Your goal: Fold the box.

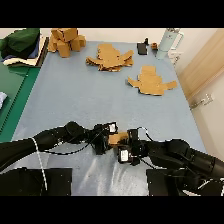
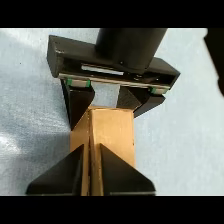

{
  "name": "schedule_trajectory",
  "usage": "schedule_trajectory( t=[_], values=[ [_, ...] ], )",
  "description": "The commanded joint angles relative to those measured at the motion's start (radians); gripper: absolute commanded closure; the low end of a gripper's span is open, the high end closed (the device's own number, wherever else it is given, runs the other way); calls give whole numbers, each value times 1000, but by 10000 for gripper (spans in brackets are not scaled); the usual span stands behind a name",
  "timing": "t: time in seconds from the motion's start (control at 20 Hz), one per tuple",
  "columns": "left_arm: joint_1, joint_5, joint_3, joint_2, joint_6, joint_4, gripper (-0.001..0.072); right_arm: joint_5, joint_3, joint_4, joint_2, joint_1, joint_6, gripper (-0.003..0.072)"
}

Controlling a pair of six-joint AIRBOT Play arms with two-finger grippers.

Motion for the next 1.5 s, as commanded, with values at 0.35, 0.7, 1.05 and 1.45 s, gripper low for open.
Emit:
schedule_trajectory(
  t=[0.35,0.7,1.05,1.45],
  values=[
    [0,0,1,1,0,0,203,-34,0,-114,137,-61,62,679],
    [0,0,1,0,0,0,202,-107,-3,-123,118,-81,71,680],
    [0,0,1,0,0,0,203,-115,-3,-103,48,-81,73,679],
    [0,0,1,1,0,0,203,-115,-3,-86,37,-81,72,679]
  ],
)
